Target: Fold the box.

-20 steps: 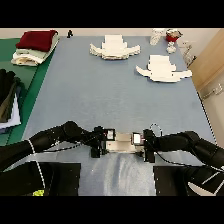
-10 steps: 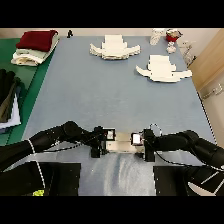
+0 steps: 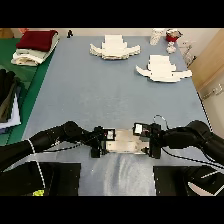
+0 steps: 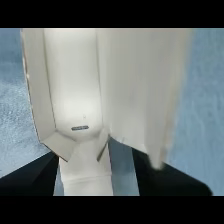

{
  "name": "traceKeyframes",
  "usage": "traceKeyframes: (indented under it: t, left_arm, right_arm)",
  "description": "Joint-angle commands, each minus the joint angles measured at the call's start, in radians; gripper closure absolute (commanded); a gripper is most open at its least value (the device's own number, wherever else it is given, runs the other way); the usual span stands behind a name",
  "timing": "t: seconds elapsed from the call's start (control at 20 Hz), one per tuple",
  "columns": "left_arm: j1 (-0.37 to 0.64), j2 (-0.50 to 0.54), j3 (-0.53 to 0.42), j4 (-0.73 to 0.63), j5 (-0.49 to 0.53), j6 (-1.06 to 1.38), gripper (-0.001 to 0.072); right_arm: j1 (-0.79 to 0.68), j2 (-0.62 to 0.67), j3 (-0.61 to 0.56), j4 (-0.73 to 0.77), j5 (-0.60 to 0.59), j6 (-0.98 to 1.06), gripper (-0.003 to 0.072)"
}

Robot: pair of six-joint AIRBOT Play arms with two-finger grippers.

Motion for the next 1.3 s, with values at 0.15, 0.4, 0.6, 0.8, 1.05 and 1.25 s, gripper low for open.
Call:
traceKeyframes:
  t: [0.15, 0.4, 0.6, 0.8, 1.05, 1.25]
  left_arm:
    - [-0.001, 0.001, 0.000, 0.000, 0.000, 0.000, 0.0344]
    - [-0.001, 0.001, 0.000, 0.000, 0.000, 0.000, 0.0344]
    - [-0.001, 0.001, 0.000, 0.000, 0.000, 0.000, 0.0344]
    - [-0.001, 0.001, 0.000, 0.000, 0.000, -0.001, 0.0344]
    - [-0.001, 0.001, 0.000, 0.000, 0.000, 0.000, 0.0344]
    - [-0.001, 0.001, 0.000, 0.000, -0.001, -0.001, 0.0344]
  right_arm:
    - [0.001, 0.086, 0.098, -0.029, -0.217, 1.003, 0.0122]
    - [0.054, 0.032, 0.043, 0.389, 0.045, 1.202, 0.0472]
    - [0.120, -0.035, 0.044, 0.390, 0.349, 1.263, 0.0472]
    - [0.059, -0.123, 0.045, 0.348, 0.433, 1.262, 0.0472]
    - [0.035, -0.265, 0.044, 0.304, 0.437, 1.259, 0.0472]
    - [0.037, -0.315, 0.045, 0.301, 0.437, 1.239, 0.0472]
